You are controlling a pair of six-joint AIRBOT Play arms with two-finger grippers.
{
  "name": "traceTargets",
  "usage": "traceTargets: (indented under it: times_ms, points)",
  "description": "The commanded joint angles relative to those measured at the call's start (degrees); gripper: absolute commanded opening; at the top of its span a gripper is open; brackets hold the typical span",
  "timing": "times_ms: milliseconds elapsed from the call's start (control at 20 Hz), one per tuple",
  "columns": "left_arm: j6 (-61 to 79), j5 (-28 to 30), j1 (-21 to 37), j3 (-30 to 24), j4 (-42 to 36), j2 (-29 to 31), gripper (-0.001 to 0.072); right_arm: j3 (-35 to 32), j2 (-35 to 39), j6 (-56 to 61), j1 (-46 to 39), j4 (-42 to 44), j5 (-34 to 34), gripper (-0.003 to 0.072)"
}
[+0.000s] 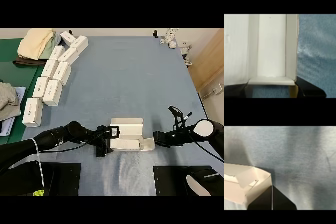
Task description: Fold the box.
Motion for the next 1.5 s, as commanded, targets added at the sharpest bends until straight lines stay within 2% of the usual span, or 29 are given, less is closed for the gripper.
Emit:
traceTargets:
  times_ms: [0, 300, 600, 1000, 1300, 1450]
  points:
    - [-0.02, 0.0, 0.04, 0.04, -0.02, -0.02, 0.0491, -0.02, -1.18, -0.31, 0.04, 0.92, 2.19, 0.0001]
    - [-0.02, 0.0, 0.04, 0.04, -0.02, -0.02, 0.0491, 0.22, -9.88, -2.67, 0.04, -1.81, 1.11, 0.0001]
    - [-0.02, 0.0, 0.04, 0.04, -0.02, -0.02, 0.0491, 4.61, -7.5, -2.16, 0.02, -4.17, 2.67, 0.0001]
    - [-0.02, -0.02, 0.04, 0.04, -0.02, -0.02, 0.0491, 4.24, -12.41, -2.29, 0.07, -3.39, 4.09, 0.0001]
    - [-0.02, -0.02, 0.04, 0.04, -0.02, -0.02, 0.0491, 3.96, -11.82, -7.34, 0.09, 5.57, 3.04, 0.0001]
    - [-0.02, -0.02, 0.04, 0.04, -0.02, -0.02, 0.0491, 5.03, -8.87, -7.26, 0.09, 6.16, 3.39, 0.0001]
